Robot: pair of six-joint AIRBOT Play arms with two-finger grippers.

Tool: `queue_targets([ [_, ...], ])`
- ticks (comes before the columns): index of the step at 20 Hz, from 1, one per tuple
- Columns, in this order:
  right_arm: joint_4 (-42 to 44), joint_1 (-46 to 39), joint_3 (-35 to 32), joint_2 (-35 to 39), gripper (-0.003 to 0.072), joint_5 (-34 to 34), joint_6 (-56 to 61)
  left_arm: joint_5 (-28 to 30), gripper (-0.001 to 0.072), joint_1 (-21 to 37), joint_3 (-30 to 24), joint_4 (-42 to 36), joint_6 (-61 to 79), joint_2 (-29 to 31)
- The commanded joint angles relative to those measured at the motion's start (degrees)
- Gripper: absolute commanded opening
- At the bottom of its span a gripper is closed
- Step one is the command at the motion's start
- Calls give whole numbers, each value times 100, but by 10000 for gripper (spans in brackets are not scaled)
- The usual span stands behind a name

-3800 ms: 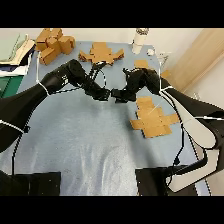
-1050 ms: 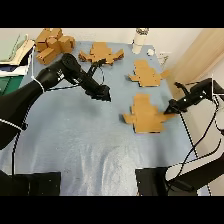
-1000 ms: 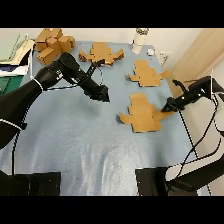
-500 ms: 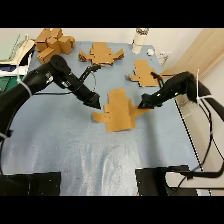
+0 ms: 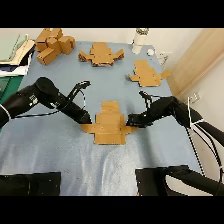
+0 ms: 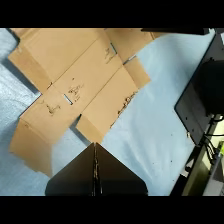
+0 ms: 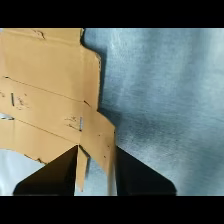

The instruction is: Fold the box.

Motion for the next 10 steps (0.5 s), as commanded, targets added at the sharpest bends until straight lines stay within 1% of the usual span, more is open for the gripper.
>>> queue_targets([
  [1, -20, 87, -138, -111, 335, 136, 107, 352, 13, -2, -192, -98, 74, 90],
  [2, -22, 127, -138, -192, 306, 96, 94, 428, 13, -2, -192, -116, 74, 90],
  [4, 13, 229, -136, -337, 210, 26, 33, 551, 15, -2, -192, -120, 76, 90],
  [5, 94, 297, -131, -363, 93, 48, -111, 566, 17, -2, -192, -129, 79, 90],
  [6, 201, 380, -111, -361, 45, 111, -326, 568, 151, -2, -192, -151, 81, 90],
  [7, 282, 459, -90, -358, 4, 181, -520, 599, 472, -2, -192, -184, 72, 90],
  [8, 284, 560, -79, -348, 4, 308, -634, 662, 519, 13, -190, -201, 70, 90],
  [10, 273, 761, -81, -326, 4, 483, -914, 761, 519, 138, -192, -197, 74, 85],
])
